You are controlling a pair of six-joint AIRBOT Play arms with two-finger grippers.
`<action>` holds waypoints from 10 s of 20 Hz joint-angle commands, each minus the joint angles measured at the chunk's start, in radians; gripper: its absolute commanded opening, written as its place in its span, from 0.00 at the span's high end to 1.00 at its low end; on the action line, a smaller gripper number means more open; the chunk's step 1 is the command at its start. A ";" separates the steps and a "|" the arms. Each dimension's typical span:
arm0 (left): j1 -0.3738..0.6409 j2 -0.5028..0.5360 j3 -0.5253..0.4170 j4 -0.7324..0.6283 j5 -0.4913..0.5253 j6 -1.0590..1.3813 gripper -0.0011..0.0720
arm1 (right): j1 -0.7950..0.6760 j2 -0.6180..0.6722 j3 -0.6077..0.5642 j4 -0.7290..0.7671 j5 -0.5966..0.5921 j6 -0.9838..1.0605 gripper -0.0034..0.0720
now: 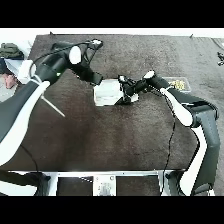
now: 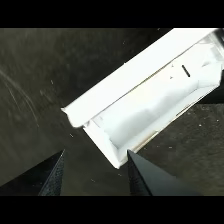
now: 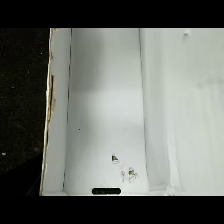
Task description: Fold the box and place the chain.
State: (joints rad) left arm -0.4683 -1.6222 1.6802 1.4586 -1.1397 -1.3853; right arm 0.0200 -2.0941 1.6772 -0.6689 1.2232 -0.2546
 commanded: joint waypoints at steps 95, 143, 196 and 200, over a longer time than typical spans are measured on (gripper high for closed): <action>0.289 -0.410 -0.136 -0.921 0.019 1.761 0.00 | 0.000 0.000 0.000 0.000 0.000 0.000 0.40; 0.275 -0.441 -0.137 -0.995 -0.020 1.835 0.42 | 0.000 0.000 0.000 0.000 0.000 0.000 0.40; 0.275 -0.441 -0.137 -0.996 -0.022 1.835 0.42 | -0.124 0.123 0.001 -0.079 0.078 0.047 0.16; 0.275 -0.441 -0.137 -0.996 -0.022 1.835 0.42 | -0.132 0.157 0.001 0.018 0.185 0.102 0.28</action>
State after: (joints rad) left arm -0.1932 -2.0636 1.5440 0.4610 -1.1599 0.4484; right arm -0.1009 -1.9583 1.6768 -0.7177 1.3373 -0.1978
